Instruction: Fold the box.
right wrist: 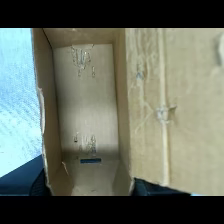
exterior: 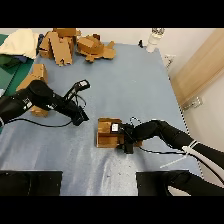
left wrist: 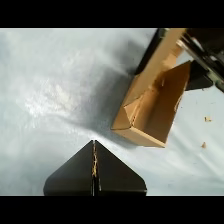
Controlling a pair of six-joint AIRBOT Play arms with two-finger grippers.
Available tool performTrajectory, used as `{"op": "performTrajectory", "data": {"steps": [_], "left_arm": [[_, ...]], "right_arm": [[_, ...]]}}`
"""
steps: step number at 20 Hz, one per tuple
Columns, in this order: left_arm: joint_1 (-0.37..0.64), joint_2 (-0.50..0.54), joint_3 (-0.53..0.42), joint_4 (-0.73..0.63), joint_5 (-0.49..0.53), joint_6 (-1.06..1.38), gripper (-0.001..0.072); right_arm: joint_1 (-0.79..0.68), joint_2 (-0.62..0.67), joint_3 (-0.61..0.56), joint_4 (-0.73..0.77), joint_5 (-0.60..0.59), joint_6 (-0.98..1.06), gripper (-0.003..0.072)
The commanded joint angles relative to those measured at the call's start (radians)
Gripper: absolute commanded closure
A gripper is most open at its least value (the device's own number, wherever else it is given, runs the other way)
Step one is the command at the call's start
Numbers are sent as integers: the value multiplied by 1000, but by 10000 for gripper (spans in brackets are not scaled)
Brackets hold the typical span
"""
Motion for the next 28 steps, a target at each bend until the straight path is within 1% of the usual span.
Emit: {"op": "performTrajectory", "data": {"steps": [1, 2, 3, 4, 5, 9, 10, 13, 15, 17, 18, 23, 26, 28], "left_arm": [[42, 4, -137, -254, 64, 550, 698], [44, 4, -182, -258, 73, 651, 697], [40, 2, -222, -252, 97, 729, 591], [24, 2, -249, -253, 120, 774, 93], [5, 1, -263, -246, 144, 773, 18], [-95, 1, -270, -178, 199, 703, 13], [-126, 1, -270, -177, 220, 702, 13], [-198, 1, -270, -177, 243, 696, 13], [-233, -11, -270, -177, 290, 696, 13], [-247, -35, -270, -179, 326, 697, 13], [-251, -43, -270, -181, 329, 697, 13], [-251, -44, -269, -186, 259, 697, 13], [-262, -44, -269, -215, 253, 697, 13], [-286, -44, -269, -217, 270, 697, 13]], "right_arm": [[0, 0, 0, 0, 6, 0, 177], [0, 0, 0, 0, 5, 0, 177], [0, 0, 0, 0, 5, 0, 177], [0, 0, 0, 0, 9, 0, 177], [0, 0, 0, 0, 14, 0, 177], [0, 0, 0, 0, 13, 0, 177], [0, 0, 0, 0, 12, 0, 177], [0, 0, 0, 0, 12, 0, 177], [0, 0, 0, 0, 12, 0, 177], [0, 0, 0, 0, 12, 0, 177], [0, 0, 0, 0, 11, 0, 177], [0, 0, 0, 0, 12, 0, 177], [0, 0, 0, 0, 13, 0, 177], [0, 0, 0, 0, 13, 0, 177]]}}
